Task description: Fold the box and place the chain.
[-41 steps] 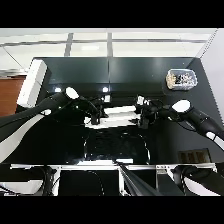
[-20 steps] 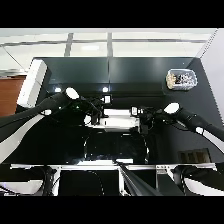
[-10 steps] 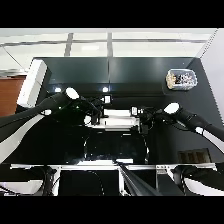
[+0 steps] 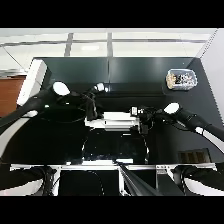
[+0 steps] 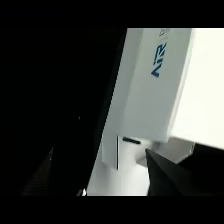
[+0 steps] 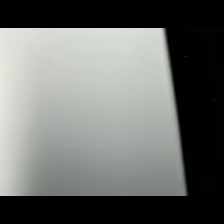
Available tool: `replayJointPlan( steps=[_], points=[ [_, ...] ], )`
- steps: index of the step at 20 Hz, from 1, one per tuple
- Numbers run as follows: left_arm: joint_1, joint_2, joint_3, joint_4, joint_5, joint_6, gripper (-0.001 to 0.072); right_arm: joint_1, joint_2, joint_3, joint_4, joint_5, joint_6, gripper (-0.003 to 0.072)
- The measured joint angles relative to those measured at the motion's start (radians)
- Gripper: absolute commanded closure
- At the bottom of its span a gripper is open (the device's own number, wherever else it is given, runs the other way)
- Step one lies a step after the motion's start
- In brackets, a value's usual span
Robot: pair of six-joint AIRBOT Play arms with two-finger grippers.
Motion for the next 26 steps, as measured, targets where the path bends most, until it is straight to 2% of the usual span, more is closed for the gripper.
replayJointPlan(
  steps=[1, 2, 5, 8, 10, 13, 15, 17, 20, 23, 26],
  points=[
    [0.019, 0.041, 0.0, 0.047, -0.047, -0.12, 0.0356, 0.0, 0.0, 0.0, 0.0, 0.0, 0.0, 0.0577],
    [0.035, 0.072, -0.002, 0.085, -0.1, -0.218, 0.069, 0.0, 0.0, 0.0, 0.0, 0.0, 0.0, 0.0577],
    [0.063, 0.117, -0.043, 0.084, -0.247, -0.435, 0.0679, 0.0, 0.0, 0.0, 0.0, 0.001, 0.0, 0.0577],
    [0.043, 0.105, -0.138, -0.121, -0.249, -0.484, 0.0679, 0.0, 0.0, 0.0, 0.001, 0.001, 0.002, 0.0577],
    [0.022, 0.076, -0.186, -0.326, -0.166, -0.415, 0.068, 0.0, 0.0, 0.0, 0.002, 0.001, 0.002, 0.0577],
    [0.02, 0.031, -0.206, -0.594, -0.02, -0.267, 0.0681, 0.0, 0.0, 0.0, 0.002, 0.001, 0.002, 0.0577],
    [0.024, -0.004, -0.202, -0.684, 0.075, -0.202, 0.0682, 0.0, 0.0, 0.0, 0.002, 0.001, 0.002, 0.0577],
    [0.019, -0.043, -0.195, -0.701, 0.141, -0.171, 0.0682, 0.0, 0.0, 0.0, 0.003, 0.001, 0.002, 0.0577],
    [0.003, -0.098, -0.188, -0.652, 0.2, -0.174, 0.0682, 0.0, 0.0, 0.0, 0.003, 0.002, 0.002, 0.0577],
    [-0.004, -0.124, -0.182, -0.619, 0.227, -0.198, 0.0682, 0.0, 0.0, 0.0, 0.003, 0.003, 0.002, 0.0577],
    [0.021, -0.108, -0.166, -0.575, 0.225, -0.212, 0.0683, 0.0, 0.0, 0.0, 0.003, 0.003, 0.0, 0.0576]
  ],
)
